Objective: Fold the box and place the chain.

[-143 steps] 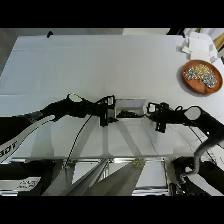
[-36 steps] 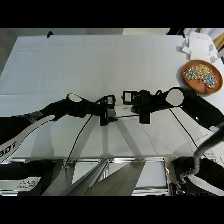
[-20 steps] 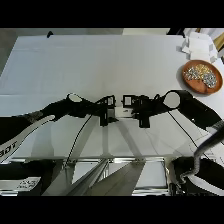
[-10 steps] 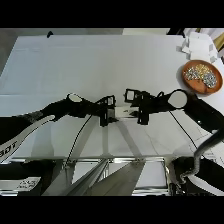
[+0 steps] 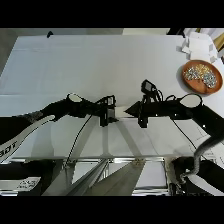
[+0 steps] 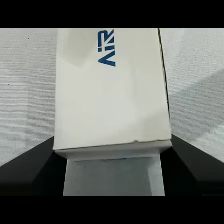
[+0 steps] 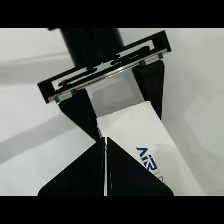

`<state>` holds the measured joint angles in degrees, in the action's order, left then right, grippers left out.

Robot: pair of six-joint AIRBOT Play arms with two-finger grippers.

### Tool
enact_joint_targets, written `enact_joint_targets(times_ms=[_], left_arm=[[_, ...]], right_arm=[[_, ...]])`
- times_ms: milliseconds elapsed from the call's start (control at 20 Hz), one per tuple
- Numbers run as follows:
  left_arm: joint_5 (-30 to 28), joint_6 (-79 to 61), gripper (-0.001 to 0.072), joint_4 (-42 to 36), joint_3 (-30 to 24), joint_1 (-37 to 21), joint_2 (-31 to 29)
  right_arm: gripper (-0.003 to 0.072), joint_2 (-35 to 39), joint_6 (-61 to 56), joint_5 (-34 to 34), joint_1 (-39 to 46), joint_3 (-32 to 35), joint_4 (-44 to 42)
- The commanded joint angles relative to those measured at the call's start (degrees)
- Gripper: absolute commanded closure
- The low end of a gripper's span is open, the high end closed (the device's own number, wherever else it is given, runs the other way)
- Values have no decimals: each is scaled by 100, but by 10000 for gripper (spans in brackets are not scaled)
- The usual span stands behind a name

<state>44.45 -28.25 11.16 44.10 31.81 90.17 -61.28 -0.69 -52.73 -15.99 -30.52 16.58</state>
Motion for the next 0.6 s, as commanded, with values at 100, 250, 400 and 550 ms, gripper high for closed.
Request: enact_joint_targets(times_ms=[100,250,400,550], left_arm=[[-4,0,458,0,4,0,0],[-4,0,458,0,4,0,0],[-4,0,458,0,4,0,0],[-4,0,458,0,4,0,0]], right_arm=[[669,-535,721,-9,254,551,-1235],[668,-785,789,-17,254,551,-1088],[668,-791,780,79,254,560,-839],[668,-791,780,297,254,566,-793]])
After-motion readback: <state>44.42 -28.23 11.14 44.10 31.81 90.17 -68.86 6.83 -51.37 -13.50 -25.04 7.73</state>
